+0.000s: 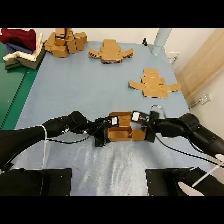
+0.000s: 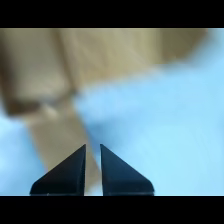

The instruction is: Fold the box.

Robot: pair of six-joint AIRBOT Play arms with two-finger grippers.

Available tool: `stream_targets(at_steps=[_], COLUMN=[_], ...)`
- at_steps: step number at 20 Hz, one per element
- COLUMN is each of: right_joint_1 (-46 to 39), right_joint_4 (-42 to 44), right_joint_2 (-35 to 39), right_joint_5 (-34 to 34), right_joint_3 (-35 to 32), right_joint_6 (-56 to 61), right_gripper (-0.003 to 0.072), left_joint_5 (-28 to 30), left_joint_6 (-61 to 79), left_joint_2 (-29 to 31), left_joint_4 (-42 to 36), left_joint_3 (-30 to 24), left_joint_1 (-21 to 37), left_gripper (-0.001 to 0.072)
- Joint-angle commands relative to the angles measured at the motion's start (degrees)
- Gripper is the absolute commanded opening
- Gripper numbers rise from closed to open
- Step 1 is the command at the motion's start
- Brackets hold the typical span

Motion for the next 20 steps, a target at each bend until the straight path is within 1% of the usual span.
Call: stream_targets(at_steps=[1,2,3,4,5,7,9,10,12,14,18,20], right_joint_1=[-0.8,-2.2,-4.3,-7.0,-9.6,-13.1,-13.3,-13.0,-12.2,-12.0,-12.0,-12.0], right_joint_4=[-34.2,-38.8,-37.8,-31.3,-22.8,-2.4,12.7,17.1,19.2,20.5,26.8,27.9], right_joint_2=[5.7,6.1,5.8,4.7,3.2,-0.4,-4.0,-5.7,-8.2,-9.0,-7.5,-6.1], right_joint_5=[-3.4,-6.1,-9.4,-12.5,-14.3,-14.3,-12.3,-11.8,-11.6,-11.6,-12.2,-12.2], right_joint_3=[0.6,0.6,0.5,0.5,0.5,0.5,0.5,0.5,0.5,0.5,0.6,0.6], right_joint_6=[38.9,49.1,54.7,55.3,54.3,47.3,39.8,37.6,36.5,34.9,31.9,31.1], right_gripper=[0.0142,0.0142,0.0109,0.0003,0.0004,0.0003,0.0003,0.0003,0.0003,0.0003,0.0003,0.0003], left_joint_5=[0.0,0.0,0.0,0.0,0.0,0.0,0.0,0.0,0.0,0.0,0.0,0.0], left_joint_6=[0.0,0.0,0.0,0.0,0.0,0.0,0.0,0.0,0.0,0.0,0.0,0.0], left_joint_2=[0.0,0.0,0.0,0.0,0.0,0.0,0.0,0.0,0.0,0.0,0.0,0.0], left_joint_4=[0.0,0.0,0.0,0.0,0.0,0.0,0.0,0.0,0.0,0.0,0.0,0.0], left_joint_3=[0.0,0.0,0.0,0.0,0.0,0.0,0.0,0.0,0.0,0.0,0.0,0.0], left_joint_1=[0.0,0.0,0.0,0.0,0.0,0.0,0.0,0.0,0.0,0.0,0.0,0.0], left_gripper=[0.0474,0.0474,0.0474,0.0474,0.0474,0.0474,0.0474,0.0474,0.0474,0.0474,0.0474,0.0474])
